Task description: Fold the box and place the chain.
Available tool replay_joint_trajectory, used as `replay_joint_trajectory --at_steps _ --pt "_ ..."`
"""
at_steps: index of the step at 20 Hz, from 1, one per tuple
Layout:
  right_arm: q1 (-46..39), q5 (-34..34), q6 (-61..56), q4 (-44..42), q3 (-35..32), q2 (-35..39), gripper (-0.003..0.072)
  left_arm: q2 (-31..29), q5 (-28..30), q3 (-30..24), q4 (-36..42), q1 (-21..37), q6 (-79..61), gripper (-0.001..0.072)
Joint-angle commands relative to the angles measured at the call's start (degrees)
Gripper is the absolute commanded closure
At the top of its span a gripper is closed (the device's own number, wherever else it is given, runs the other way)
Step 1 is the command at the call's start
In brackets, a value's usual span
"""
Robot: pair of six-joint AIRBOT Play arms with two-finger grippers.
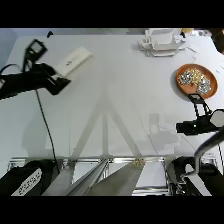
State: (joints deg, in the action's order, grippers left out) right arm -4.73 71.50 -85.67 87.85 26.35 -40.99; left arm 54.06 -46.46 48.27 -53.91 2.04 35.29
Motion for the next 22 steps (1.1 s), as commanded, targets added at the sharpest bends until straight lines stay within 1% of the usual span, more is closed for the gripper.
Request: replay_joint_trajectory --at_steps 1,3,5,6,8,11,12,13,14,20,22 --pt "0.0 0.0 0.0 0.0 0.0 0.0 0.0669 -2.0 0.6 -0.2 -16.5 10.4 22.3 0.07" --pt "0.0 0.0 0.0 0.0 0.0 0.0 0.0669 -1.4 0.5 -1.0 -21.7 14.6 28.2 0.0698" --pt "0.0 0.0 0.0 0.0 0.0 0.0 0.0669 -0.2 0.1 -2.3 -22.2 18.2 30.9 0.0688" --pt "0.0 0.0 0.0 0.0 0.0 0.0 0.0669 0.6 -0.6 -3.2 -22.3 19.6 32.0 0.0668" --pt "0.0 0.0 0.0 0.0 0.0 0.0 0.0669 2.3 -2.4 -4.9 -22.2 20.9 33.0 0.0668" --pt "0.0 0.0 0.0 0.0 0.0 0.0 0.0669 4.8 -4.7 -7.2 -22.6 20.9 33.0 0.0667" --pt "0.0 0.0 0.0 0.0 0.0 0.0 0.0669 5.2 -4.9 -8.0 -23.0 20.9 33.0 0.0635" --pt "0.0 0.0 0.0 0.0 0.0 0.0 0.0669 5.6 -5.1 -8.9 -23.3 20.9 33.2 0.0531" --pt "0.0 0.0 0.0 0.0 0.0 0.0 0.0669 5.8 -5.5 -9.5 -23.4 20.9 33.2 0.0471" --pt "0.0 0.0 0.0 0.0 0.0 0.0 0.0669 5.9 -8.7 -9.9 -23.4 20.9 33.4 0.0467" --pt "0.0 0.0 0.0 0.0 0.0 0.0 0.0669 5.9 -9.7 -9.9 -23.3 20.9 33.4 0.0363"
